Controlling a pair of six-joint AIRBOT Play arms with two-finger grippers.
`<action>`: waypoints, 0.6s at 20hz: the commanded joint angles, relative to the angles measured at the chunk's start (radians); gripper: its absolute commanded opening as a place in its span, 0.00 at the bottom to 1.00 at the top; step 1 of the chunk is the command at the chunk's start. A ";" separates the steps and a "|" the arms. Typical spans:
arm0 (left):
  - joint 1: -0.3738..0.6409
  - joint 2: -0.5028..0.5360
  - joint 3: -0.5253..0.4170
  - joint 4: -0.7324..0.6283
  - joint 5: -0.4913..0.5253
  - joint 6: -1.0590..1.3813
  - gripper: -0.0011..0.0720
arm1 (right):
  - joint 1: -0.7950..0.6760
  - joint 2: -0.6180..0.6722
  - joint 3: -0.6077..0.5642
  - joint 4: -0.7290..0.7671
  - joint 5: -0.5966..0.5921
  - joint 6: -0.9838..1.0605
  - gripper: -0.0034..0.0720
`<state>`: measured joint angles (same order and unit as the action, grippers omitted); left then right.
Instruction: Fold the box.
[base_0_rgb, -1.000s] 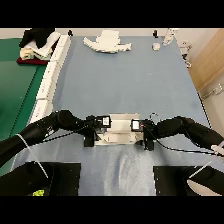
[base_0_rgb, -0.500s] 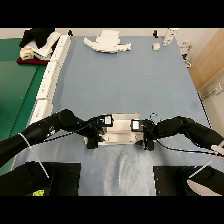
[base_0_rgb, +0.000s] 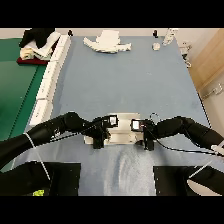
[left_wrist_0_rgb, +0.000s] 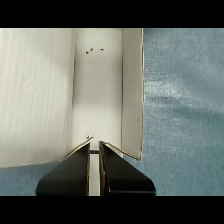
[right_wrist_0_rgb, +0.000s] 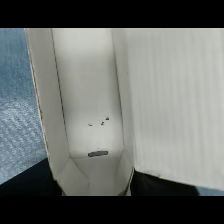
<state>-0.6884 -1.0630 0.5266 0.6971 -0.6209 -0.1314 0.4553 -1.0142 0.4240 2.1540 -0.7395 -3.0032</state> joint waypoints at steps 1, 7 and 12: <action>-0.004 -0.025 0.002 -0.047 0.011 -0.001 0.15 | 0.000 -0.001 0.001 0.000 -0.002 -0.001 0.65; -0.003 -0.035 0.002 -0.045 0.025 -0.072 0.72 | 0.000 -0.001 0.000 0.000 -0.002 0.000 0.65; -0.002 0.004 0.003 0.024 0.007 -0.144 0.16 | 0.000 -0.001 0.001 0.000 -0.002 -0.001 0.65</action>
<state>-0.6918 -1.0817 0.5293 0.6769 -0.5980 -0.2279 0.4553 -1.0142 0.4244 2.1544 -0.7406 -3.0016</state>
